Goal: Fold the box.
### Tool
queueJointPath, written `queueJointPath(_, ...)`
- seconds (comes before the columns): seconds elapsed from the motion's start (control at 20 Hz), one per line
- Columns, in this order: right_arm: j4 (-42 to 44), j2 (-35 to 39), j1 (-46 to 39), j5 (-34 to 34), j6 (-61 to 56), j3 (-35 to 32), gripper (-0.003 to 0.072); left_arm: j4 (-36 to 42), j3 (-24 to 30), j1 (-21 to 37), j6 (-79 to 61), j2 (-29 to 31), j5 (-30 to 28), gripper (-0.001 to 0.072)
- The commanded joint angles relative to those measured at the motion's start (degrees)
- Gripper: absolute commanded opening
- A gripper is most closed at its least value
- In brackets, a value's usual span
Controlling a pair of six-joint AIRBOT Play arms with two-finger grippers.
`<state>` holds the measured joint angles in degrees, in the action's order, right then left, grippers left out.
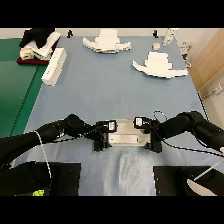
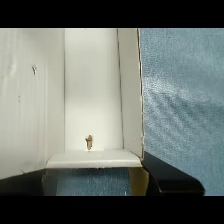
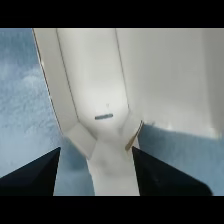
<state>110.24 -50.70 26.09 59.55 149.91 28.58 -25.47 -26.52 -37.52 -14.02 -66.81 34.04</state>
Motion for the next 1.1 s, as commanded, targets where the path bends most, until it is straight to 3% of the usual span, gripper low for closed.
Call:
queueJointPath(0.0, -10.2, 5.5, 0.0, 9.8, -27.8, 1.1, 0.0670, 0.0, 0.0, 0.0, -0.1, 0.0, 0.0, 0.0462)
queueJointPath(0.05, -10.7, 6.9, 0.0, 10.7, -40.5, 1.6, 0.0597, 0.0, 0.0, 0.0, -0.1, 0.0, 0.0, 0.0462)
queueJointPath(0.15, -7.9, 8.2, 0.0, 11.7, -59.9, 1.9, 0.0555, 0.0, 0.0, 0.0, -0.1, 0.0, 0.0, 0.0462)
queueJointPath(0.2, -2.7, 8.1, 0.0, 12.1, -65.5, 1.7, 0.0451, 0.0, 0.0, 0.0, -0.1, 0.0, 0.0, 0.0462)
queueJointPath(0.25, 5.0, 7.8, 0.1, 11.5, -67.3, 1.3, 0.0251, 0.0, 0.0, 0.0, -0.1, 0.0, 0.0, 0.0462)
queueJointPath(0.3, 13.8, 7.1, 0.2, 9.0, -67.3, 0.6, 0.0118, 0.0, 0.0, 0.0, -0.1, 0.0, 0.0, 0.0462)
queueJointPath(0.4, 25.1, 5.6, 3.4, -2.3, -67.3, -0.2, 0.0073, 0.0, 0.0, 0.0, -0.1, 0.0, 0.0, 0.0462)
queueJointPath(0.45, 26.1, 4.9, 5.6, -8.0, -67.3, 0.2, 0.0006, 0.0, 0.0, 0.0, -0.1, 0.0, 0.0, 0.0462)
queueJointPath(0.55, 26.0, 3.3, 8.6, -17.6, -67.4, 1.5, -0.0001, 0.0, 0.0, 0.0, -0.1, 0.0, 0.0, 0.0462)
queueJointPath(0.7, 24.3, -0.3, 7.7, -24.3, -67.4, 4.0, -0.0001, 0.0, 0.0, 0.0, -0.1, 0.0, 0.0, 0.0462)
queueJointPath(1.05, 22.9, -10.4, 3.3, -26.3, -67.3, 5.1, -0.0001, 0.0, 0.0, 0.0, -0.1, 0.0, 0.0, 0.0462)
